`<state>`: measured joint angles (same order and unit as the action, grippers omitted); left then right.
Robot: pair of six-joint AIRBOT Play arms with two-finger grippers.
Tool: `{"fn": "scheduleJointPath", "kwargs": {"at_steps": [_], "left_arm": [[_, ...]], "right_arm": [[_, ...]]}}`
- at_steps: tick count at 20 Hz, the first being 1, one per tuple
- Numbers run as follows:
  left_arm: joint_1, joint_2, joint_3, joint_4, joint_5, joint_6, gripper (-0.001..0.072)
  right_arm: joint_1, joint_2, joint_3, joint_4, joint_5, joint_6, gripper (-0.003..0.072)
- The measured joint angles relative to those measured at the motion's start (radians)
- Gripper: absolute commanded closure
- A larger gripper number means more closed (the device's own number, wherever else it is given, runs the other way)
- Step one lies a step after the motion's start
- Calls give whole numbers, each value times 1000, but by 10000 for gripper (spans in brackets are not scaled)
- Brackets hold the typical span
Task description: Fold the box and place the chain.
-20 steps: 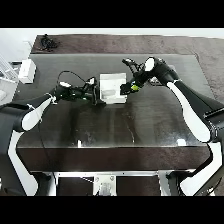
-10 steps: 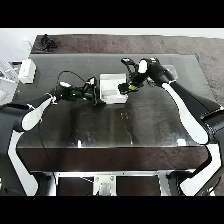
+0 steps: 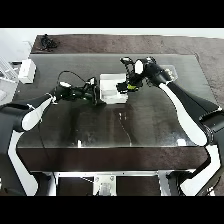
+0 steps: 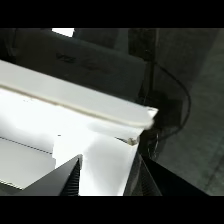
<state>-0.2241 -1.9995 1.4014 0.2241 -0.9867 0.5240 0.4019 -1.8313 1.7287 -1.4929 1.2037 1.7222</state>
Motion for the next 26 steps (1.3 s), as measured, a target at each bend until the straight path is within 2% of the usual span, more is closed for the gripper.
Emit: {"fn": "scheduleJointPath", "kwargs": {"at_steps": [20,22,26], "left_arm": [[0,0,0,0,0,0,243],[0,0,0,0,0,0,244],[0,0,0,0,0,0,243]], "right_arm": [[1,-95,6,-40,-4,49,284],[1,-97,6,-56,-4,61,333],[8,-97,6,-71,-6,72,334]]}}
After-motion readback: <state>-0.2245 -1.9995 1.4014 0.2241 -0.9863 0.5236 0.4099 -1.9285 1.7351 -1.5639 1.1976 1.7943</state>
